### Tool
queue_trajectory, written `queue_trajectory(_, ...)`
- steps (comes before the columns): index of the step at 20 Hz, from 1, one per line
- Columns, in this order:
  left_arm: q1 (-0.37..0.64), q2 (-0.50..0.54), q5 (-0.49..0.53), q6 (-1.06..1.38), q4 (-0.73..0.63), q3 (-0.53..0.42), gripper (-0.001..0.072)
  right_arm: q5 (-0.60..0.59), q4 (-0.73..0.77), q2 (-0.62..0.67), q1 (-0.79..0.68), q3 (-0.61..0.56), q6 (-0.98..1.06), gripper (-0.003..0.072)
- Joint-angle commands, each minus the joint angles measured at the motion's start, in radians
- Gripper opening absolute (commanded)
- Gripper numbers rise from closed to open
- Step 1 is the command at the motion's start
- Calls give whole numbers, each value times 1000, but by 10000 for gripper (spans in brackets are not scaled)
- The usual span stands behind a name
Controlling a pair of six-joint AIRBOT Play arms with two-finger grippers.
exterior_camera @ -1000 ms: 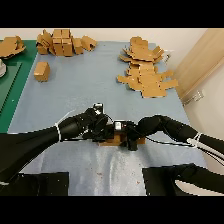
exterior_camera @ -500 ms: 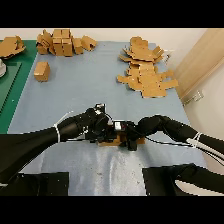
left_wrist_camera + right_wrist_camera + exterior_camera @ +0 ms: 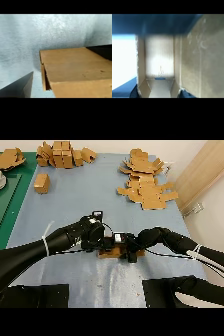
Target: Fold the box.
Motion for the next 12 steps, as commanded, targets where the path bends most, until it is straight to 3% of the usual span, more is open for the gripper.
queue_trajectory(1,21,45,-38,0,12,0,524,-1,0,0,0,0,0,504)
queue_trajectory(10,59,76,-106,1,34,0,523,-1,0,0,0,0,0,504)
queue_trajectory(11,59,76,-105,1,34,0,484,-1,0,0,0,0,0,504)
queue_trajectory(12,59,77,-109,5,34,0,175,-1,0,0,0,0,0,504)
